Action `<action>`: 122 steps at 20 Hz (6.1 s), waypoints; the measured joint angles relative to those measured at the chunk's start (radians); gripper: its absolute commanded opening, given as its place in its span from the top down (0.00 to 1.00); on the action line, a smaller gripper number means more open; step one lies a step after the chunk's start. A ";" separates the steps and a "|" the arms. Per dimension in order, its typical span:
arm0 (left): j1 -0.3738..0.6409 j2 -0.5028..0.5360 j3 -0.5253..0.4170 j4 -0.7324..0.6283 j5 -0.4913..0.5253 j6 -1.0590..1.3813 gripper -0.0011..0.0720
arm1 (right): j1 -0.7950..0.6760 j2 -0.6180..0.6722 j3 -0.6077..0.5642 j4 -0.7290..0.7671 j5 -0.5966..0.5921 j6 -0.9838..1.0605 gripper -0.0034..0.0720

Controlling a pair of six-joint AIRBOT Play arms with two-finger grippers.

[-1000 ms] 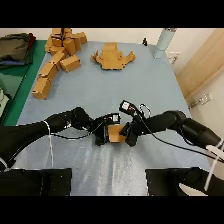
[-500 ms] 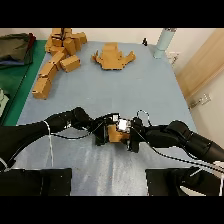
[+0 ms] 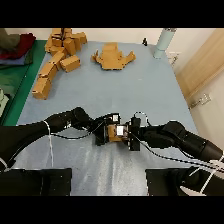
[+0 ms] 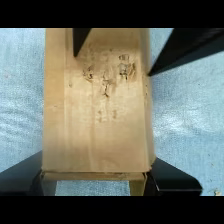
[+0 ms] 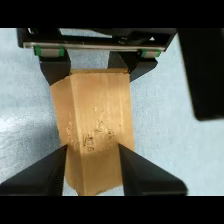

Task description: Fold the box.

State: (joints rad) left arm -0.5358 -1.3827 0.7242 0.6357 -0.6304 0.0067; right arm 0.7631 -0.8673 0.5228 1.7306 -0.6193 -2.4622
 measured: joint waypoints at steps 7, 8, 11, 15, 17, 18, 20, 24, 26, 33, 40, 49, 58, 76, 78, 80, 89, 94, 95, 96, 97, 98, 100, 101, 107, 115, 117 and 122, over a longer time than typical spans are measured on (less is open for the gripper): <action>0.000 0.000 0.000 0.000 0.000 0.000 0.41 | 0.045 0.002 0.000 -0.066 0.001 -0.006 0.61; 0.000 0.000 0.000 0.000 0.000 0.000 0.41 | 0.050 0.002 0.000 -0.071 0.001 -0.006 0.61; 0.000 0.000 0.000 0.001 0.000 0.001 0.41 | 0.059 0.010 -0.001 -0.077 0.000 -0.006 0.61; 0.000 0.000 0.000 0.000 0.000 0.000 0.41 | 0.065 0.035 -0.001 -0.073 -0.002 -0.007 0.61; 0.000 0.000 0.000 0.000 0.000 0.000 0.41 | 0.063 0.050 -0.001 -0.075 -0.004 -0.006 0.61; 0.000 0.000 0.000 0.000 0.000 0.000 0.41 | 0.064 0.053 -0.001 -0.075 -0.008 -0.006 0.61; 0.000 0.000 0.000 0.000 0.000 0.000 0.41 | 0.064 0.060 -0.001 -0.076 -0.009 -0.006 0.61; 0.000 0.000 0.000 0.000 0.000 0.000 0.41 | 0.064 0.064 -0.001 -0.078 -0.009 -0.006 0.33; 0.000 0.000 0.000 0.000 0.000 0.000 0.41 | 0.064 0.060 -0.001 -0.078 -0.009 -0.006 0.33; 0.000 0.000 0.000 0.000 0.000 0.000 0.41 | 0.064 0.030 -0.001 -0.086 0.006 -0.006 0.33; 0.000 0.000 0.000 -0.001 0.000 -0.002 0.41 | 0.065 0.028 0.006 -0.144 0.019 -0.006 0.52; 0.000 0.000 0.000 0.001 0.000 0.002 0.41 | 0.066 0.057 0.010 -0.156 0.026 -0.006 0.52; 0.000 0.000 0.000 0.000 0.000 0.000 0.41 | 0.066 0.061 0.010 -0.153 0.010 -0.006 0.79; 0.000 0.000 0.000 0.000 0.000 0.000 0.41 | 0.086 0.047 0.002 -0.073 -0.048 -0.006 0.79; 0.000 0.000 0.000 0.000 0.000 0.000 0.41 | 0.086 0.068 0.002 -0.075 -0.051 -0.001 0.79; 0.000 0.000 0.000 0.000 0.000 0.000 0.41 | 0.085 0.091 0.002 -0.101 -0.055 0.015 0.87; 0.000 0.000 0.000 0.000 0.000 0.000 0.41 | 0.085 0.100 0.002 -0.221 -0.093 0.117 0.95; 0.000 0.000 0.000 0.000 0.000 0.000 0.41 | 0.085 0.066 0.002 -0.216 -0.101 0.132 0.95; 0.000 0.000 0.000 0.000 0.000 0.000 0.41 | 0.085 0.060 0.002 -0.212 -0.101 0.132 0.95; 0.000 0.000 0.000 0.000 0.000 0.000 0.41 | 0.085 0.055 0.002 -0.211 -0.102 0.132 0.95; 0.000 0.000 0.000 0.000 0.000 0.000 0.41 | 0.085 0.052 0.002 -0.209 -0.103 0.133 0.95; 0.000 0.000 0.000 0.000 0.000 0.000 0.41 | 0.085 0.050 0.002 -0.208 -0.103 0.133 0.95; 0.000 0.000 0.000 0.000 0.000 0.000 0.41 | 0.085 0.048 0.002 -0.206 -0.104 0.134 0.95; 0.000 0.000 0.000 0.000 0.000 0.000 0.41 | 0.085 0.048 0.002 -0.206 -0.105 0.135 0.95; 0.000 0.000 0.000 0.000 0.000 0.000 0.41 | 0.085 0.089 0.002 -0.205 -0.093 0.135 0.95; 0.000 0.000 0.000 0.000 0.000 0.000 0.41 | 0.087 0.074 0.001 -0.170 0.005 0.133 0.95; 0.000 0.000 0.000 0.000 0.000 0.000 0.41 | 0.096 0.058 0.001 -0.154 0.025 0.132 0.95; 0.000 0.000 0.000 0.000 0.000 0.000 0.41 | 0.117 0.034 0.001 -0.138 0.053 0.131 0.95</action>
State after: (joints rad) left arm -0.5358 -1.3827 0.7242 0.6357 -0.6308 0.0067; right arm 0.8799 -0.8330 0.5240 1.5929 -0.5667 -2.3310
